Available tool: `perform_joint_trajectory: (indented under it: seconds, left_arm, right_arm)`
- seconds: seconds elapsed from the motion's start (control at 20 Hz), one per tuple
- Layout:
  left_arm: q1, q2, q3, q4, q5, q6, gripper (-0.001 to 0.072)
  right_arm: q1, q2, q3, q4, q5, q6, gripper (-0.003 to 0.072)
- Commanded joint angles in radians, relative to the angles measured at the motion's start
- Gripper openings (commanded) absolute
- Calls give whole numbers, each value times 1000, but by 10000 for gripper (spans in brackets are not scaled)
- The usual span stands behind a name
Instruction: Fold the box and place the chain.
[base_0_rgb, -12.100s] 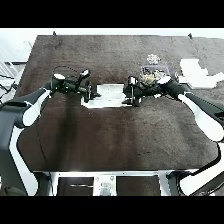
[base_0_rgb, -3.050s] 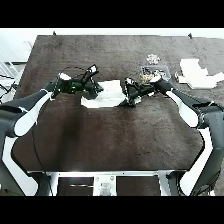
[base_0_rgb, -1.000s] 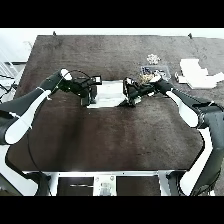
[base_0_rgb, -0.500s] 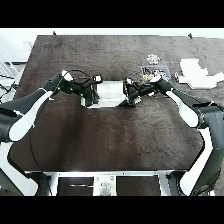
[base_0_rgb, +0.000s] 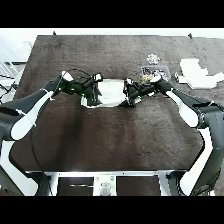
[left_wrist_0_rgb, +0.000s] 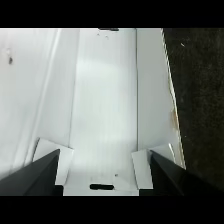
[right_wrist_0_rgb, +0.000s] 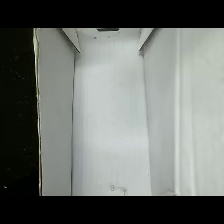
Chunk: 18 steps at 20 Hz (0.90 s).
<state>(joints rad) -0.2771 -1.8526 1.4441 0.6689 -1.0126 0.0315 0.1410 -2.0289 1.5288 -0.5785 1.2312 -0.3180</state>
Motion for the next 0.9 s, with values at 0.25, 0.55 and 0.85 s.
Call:
perform_joint_trajectory:
  seconds: [0.25, 0.55, 0.85]
  left_arm:
    - [3, 0, 0, 119, -47, -61, 464]
    - [6, 0, 0, 134, -77, -60, 209]
    - [109, 16, 0, 56, -167, -85, 17]
  right_arm:
    - [0, 0, 0, 1, 0, 0, 576]
    - [0, 0, 0, 2, 0, 0, 576]
    - [0, 0, 0, 1, 0, 0, 576]
